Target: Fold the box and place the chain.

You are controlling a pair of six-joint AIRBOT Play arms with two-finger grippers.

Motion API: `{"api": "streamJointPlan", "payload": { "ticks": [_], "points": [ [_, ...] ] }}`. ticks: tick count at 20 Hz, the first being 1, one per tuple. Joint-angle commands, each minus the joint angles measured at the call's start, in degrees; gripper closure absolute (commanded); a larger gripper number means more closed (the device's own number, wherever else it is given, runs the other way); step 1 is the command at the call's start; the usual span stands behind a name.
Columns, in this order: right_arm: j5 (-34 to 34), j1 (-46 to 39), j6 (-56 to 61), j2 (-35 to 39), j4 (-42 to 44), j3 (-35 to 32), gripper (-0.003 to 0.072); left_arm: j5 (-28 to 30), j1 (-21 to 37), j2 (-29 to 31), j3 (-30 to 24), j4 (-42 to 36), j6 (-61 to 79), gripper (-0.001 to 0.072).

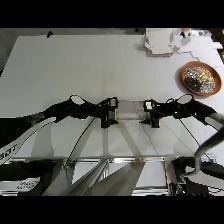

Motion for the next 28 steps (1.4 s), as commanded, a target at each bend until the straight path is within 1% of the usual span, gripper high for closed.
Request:
{"api": "streamJointPlan", "payload": {
  "ticks": [1,21,22,23,24,26,28],
  "points": [
    [0.0,0.0,0.02,0.02,0.02,0.04,0.0234,-0.13,-0.02,0.0,0.0,-0.04,-0.02,0.0573],
    [0.44,0.0,0.02,0.02,-0.2,0.04,0.0231,-0.11,-0.02,0.0,0.0,-0.04,-0.04,0.0573],
    [0.44,0.0,0.26,0.02,-0.2,0.04,0.0196,-0.13,-0.02,0.0,0.0,-0.07,-0.02,0.0573],
    [0.39,-0.02,0.44,0.04,-0.24,0.07,0.0062,-0.11,-0.02,0.0,0.0,-0.07,-0.02,0.0573],
    [0.42,0.0,0.5,0.09,-0.2,0.07,-0.0014,-0.11,-0.02,0.0,0.0,-0.07,-0.02,0.0573],
    [0.5,-0.02,2.1,0.48,-0.44,0.07,-0.0015,-0.13,-0.02,0.0,0.0,-0.04,-0.02,0.0573],
    [0.59,-0.2,4.74,1.66,-2.4,0.07,-0.0015,-0.11,-0.02,-0.02,0.0,-0.07,-0.02,0.0573]
  ]
}}
